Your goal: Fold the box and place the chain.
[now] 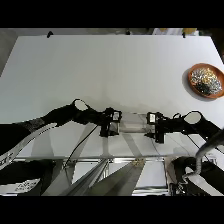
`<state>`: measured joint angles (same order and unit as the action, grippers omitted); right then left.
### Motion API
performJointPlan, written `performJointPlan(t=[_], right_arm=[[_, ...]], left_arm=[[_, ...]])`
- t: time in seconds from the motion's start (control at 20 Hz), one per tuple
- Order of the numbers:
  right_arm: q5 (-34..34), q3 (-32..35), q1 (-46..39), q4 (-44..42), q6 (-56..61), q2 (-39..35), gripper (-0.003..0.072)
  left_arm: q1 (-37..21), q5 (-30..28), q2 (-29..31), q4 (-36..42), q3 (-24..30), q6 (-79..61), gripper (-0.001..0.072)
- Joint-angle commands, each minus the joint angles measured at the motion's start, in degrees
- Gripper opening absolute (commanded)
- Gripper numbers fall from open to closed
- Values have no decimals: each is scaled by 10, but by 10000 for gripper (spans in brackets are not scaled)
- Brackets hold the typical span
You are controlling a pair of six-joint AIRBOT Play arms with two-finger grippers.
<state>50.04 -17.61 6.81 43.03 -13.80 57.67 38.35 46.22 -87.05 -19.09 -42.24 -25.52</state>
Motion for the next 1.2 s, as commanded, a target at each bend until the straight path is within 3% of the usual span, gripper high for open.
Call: performJointPlan(t=[0.0, 0.35, 0.5, 0.55, 1.15], right_arm=[[0, 0, 0, 0, -2, 0, 408], [0, 0, 0, 0, -2, 0, 408], [0, 0, 0, 0, -2, 0, 408], [0, 0, 0, 0, -2, 0, 408], [0, 0, 0, 1, -2, 0, 408]], left_arm=[[6, -14, -8, 23, 1, 0, 701], [17, -19, -16, 30, 0, -2, 678], [17, -19, -16, 28, 0, 0, 345], [17, -19, -16, 28, 0, 0, 314], [17, -18, -16, 28, 0, 0, 314]])
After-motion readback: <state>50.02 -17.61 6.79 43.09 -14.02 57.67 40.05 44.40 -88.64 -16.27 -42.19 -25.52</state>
